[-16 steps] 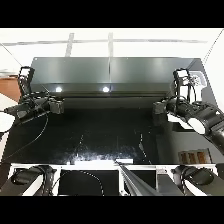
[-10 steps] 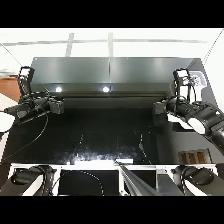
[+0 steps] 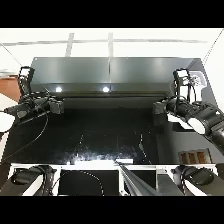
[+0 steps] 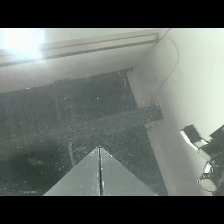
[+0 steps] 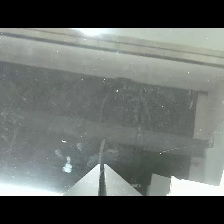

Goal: Fold the box and place the chain.

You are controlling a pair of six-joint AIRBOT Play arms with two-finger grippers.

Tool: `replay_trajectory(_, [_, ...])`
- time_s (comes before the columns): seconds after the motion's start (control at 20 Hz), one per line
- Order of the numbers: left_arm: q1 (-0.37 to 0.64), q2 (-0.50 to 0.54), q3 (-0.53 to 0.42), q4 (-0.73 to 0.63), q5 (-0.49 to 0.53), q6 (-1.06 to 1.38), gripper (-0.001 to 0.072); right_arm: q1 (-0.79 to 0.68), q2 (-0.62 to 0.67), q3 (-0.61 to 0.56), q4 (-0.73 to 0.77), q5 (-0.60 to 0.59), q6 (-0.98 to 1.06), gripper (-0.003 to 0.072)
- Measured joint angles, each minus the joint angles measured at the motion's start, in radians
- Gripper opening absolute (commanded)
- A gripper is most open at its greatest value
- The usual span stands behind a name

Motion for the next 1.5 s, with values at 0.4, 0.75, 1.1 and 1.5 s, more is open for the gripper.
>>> replay_trajectory(0.4, [0.000,-0.001,0.000,-0.019,0.026,0.000,0.0157,0.000,0.000,0.000,0.002,-0.123,0.000,0.0714])
replay_trajectory(0.75, [0.000,-0.014,0.002,-0.048,0.092,-0.003,0.0705,-0.243,-0.009,0.023,-0.071,-0.066,0.035,0.0711])
replay_trajectory(1.1, [-0.002,-0.016,0.002,-0.055,0.095,-0.003,0.0705,-1.155,-0.108,0.064,0.235,0.037,-0.105,0.0711])
replay_trajectory(1.5, [-0.002,-0.016,0.002,-0.039,0.064,0.024,0.0705,-1.545,-0.526,0.322,0.806,0.351,-0.803,0.0709])
